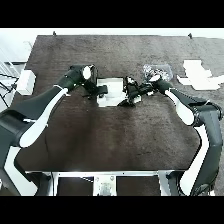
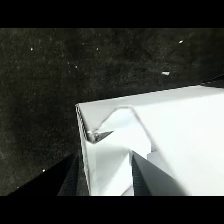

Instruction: Fold the box and place the chain.

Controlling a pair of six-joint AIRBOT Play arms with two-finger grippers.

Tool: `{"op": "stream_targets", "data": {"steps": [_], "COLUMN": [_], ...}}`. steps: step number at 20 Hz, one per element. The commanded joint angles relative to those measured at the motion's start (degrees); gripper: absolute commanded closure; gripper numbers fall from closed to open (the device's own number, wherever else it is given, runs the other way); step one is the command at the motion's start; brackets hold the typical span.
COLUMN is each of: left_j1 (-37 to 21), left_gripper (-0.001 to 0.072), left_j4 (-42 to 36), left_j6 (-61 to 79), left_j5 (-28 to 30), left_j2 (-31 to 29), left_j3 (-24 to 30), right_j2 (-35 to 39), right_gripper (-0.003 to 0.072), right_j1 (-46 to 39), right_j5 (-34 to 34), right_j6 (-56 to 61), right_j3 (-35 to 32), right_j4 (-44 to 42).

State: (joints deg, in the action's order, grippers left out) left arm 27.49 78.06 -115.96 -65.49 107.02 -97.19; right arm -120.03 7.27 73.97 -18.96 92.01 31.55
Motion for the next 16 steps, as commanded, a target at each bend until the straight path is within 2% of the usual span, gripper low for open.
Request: {"op": "stream_targets", "data": {"steps": [1, 6, 11, 16], "left_j1": [1.55, 3.78, 4.13, 4.26], "left_gripper": [0.0316, 0.0316, 0.0316, 0.0318], "left_j4": [4.87, 10.67, 13.53, 14.05], "left_j6": [-4.44, -9.14, -11.69, -13.09], "left_j5": [-5.84, -13.49, -16.02, -15.45], "left_j2": [2.29, 6.27, 6.75, 7.52], "left_j3": [-4.31, -11.26, -11.87, -12.11], "right_j2": [0.04, 0.04, 0.04, 0.04], "right_gripper": [0.01, 0.01, 0.01, 0.01], "right_j1": [0.02, 0.02, 0.02, 0.02], "right_j5": [0.0, 0.02, 0.02, 0.02], "right_j6": [0.02, 0.02, 0.02, 0.02], "right_j3": [-0.02, -0.02, -0.02, -0.02], "right_j4": [0.0, -0.02, 0.0, 0.0]}}
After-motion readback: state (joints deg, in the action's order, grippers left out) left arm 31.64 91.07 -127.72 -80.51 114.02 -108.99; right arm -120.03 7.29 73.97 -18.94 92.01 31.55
